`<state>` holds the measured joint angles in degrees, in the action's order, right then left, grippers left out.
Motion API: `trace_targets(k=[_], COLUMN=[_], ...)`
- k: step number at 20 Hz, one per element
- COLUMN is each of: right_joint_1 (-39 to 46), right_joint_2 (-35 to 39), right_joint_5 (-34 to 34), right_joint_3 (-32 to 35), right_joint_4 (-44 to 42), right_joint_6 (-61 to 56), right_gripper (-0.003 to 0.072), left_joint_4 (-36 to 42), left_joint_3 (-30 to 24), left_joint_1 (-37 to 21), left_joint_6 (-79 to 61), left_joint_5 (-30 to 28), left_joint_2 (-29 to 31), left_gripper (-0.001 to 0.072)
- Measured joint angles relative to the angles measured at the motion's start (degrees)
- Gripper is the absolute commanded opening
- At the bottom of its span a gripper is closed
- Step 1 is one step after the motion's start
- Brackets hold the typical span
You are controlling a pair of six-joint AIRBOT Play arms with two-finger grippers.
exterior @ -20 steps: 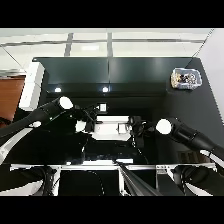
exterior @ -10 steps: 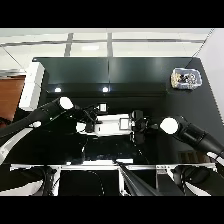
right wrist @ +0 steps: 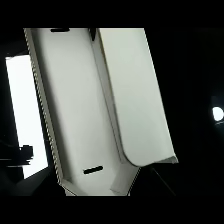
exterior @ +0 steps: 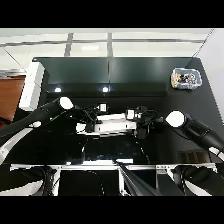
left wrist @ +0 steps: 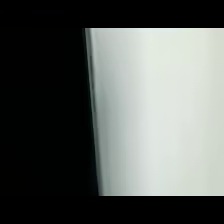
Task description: Fold the box and place the chain.
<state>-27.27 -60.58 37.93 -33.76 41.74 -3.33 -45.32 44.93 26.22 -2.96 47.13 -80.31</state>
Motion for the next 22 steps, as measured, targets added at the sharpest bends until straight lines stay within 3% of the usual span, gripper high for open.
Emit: trace_targets(k=[13,22], right_joint_1=[2.23,2.23], right_joint_2=[-6.78,-12.11], right_joint_5=[1.81,2.97], right_joint_3=[0.0,-0.04], right_joint_4=[-11.52,-13.62], right_joint_6=[15.08,19.67], right_gripper=[0.0681,0.0681], left_joint_4=[-0.44,-0.28], left_joint_3=[1.11,1.29], left_joint_1=[-0.02,0.0], left_joint_6=[-0.09,-0.09], left_joint_5=[-0.04,0.28], left_joint_2=[-0.2,-0.5], left_gripper=[0.0025,0.0026])
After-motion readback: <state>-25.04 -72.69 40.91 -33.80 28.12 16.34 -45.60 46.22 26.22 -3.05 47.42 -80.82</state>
